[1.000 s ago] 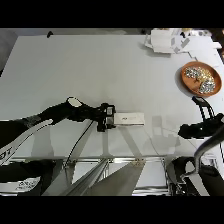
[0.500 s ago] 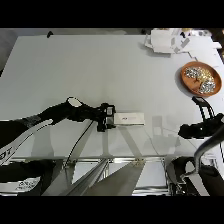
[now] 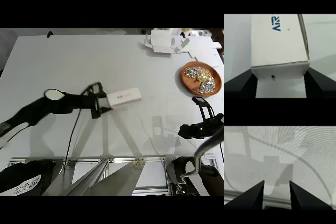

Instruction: Fold the box and place the chain.

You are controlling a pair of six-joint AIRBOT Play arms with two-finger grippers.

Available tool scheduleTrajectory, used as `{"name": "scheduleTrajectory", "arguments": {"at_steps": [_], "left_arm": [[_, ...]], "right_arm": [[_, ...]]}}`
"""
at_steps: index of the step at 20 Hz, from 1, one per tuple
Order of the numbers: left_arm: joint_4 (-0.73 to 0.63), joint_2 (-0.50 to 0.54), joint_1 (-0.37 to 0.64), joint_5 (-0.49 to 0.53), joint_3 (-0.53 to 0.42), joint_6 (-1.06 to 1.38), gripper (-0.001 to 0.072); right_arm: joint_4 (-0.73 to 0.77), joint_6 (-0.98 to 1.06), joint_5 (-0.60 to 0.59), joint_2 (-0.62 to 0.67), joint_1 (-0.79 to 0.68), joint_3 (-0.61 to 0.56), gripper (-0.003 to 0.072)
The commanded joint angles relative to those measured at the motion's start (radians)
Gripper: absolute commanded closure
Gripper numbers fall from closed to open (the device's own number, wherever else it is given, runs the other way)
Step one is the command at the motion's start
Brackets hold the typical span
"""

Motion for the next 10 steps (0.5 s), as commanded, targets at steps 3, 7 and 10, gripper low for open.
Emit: {"name": "scheduleTrajectory", "arguments": {"at_steps": [3,7,10], "left_arm": [[0.348,0.308,0.31,0.046,0.0,-0.57,0.0707],[0.726,0.399,0.593,0.003,-0.003,-1.056,0.0707],[0.9,0.39,0.772,-0.077,-0.024,-1.276,0.0707]], "right_arm": [[0.0,0.0,0.0,0.001,-0.001,0.0,0.035],[0.0,0.0,0.0,0.001,-0.001,0.0,0.035],[0.0,0.0,0.0,0.001,-0.001,0.0,0.035]]}}
